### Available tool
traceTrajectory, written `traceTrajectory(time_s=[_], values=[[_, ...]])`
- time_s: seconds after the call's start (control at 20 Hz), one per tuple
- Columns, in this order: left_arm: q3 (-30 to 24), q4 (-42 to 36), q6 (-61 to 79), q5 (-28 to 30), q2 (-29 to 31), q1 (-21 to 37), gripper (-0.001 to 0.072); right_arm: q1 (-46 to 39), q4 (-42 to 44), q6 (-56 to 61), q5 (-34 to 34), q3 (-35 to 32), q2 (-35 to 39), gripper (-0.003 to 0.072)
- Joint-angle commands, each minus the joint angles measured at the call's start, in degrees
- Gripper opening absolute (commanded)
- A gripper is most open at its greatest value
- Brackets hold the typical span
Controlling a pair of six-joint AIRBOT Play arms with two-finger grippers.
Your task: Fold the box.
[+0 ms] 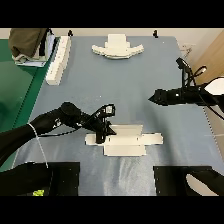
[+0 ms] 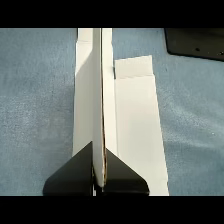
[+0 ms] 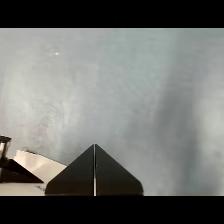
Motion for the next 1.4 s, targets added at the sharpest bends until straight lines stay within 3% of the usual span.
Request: traceTrajectory(time_s=[0.0, 0.15, 0.25, 0.4, 0.6, 0.65, 0.75, 0.8, 0.9, 1.15, 1.35], values=[[0.0, 0.0, -0.1, -0.2, 0.0, -0.1, 0.0015, 0.2, -16.9, 19.6, 10.6, 0.0, 5.7, 0.0006], [0.0, 0.0, -0.1, -0.2, 0.0, -0.1, 0.0015, 6.0, -19.6, 23.3, 22.6, -1.0, 12.0, 0.0005], [0.0, 0.0, -0.1, -0.2, 0.0, -0.1, 0.0014, 13.0, -19.0, 25.9, 25.4, -3.7, 15.8, 0.0006], [0.0, 0.0, -0.1, -0.2, 0.0, -0.1, 0.0015, 25.2, -16.8, 23.0, 24.1, -9.7, 19.7, 0.0006], [0.0, 0.0, -0.1, -0.2, 0.0, -0.1, 0.0014, 45.0, -19.0, 5.2, 13.8, -18.7, 20.9, 0.0007], [0.0, 0.0, -0.1, -0.2, 0.0, -0.1, 0.0014, 50.1, -21.7, 2.6, 11.0, -20.5, 20.7, 0.0079], [0.0, 0.0, -0.1, -0.2, 0.0, -0.1, 0.0014, 58.5, -31.5, 1.3, 5.4, -23.3, 20.0, 0.0477], [0.0, 0.0, -0.1, -0.2, 0.0, -0.1, 0.0014, 61.4, -36.5, 1.3, 2.9, -24.3, 19.3, 0.0591], [0.0, 0.0, -0.1, -0.2, 0.0, -0.1, 0.0014, 64.6, -43.8, 1.3, -1.2, -25.6, 17.1, 0.0604], [0.0, 0.0, -0.1, -0.2, 0.0, -0.1, 0.0015, 64.9, -47.4, 1.5, -11.4, -25.7, 11.1, 0.0603], [0.0, 0.0, -0.1, -0.2, 0.0, -0.1, 0.0014, 64.9, -50.2, 2.9, -12.9, -25.7, 7.9, 0.0577]])
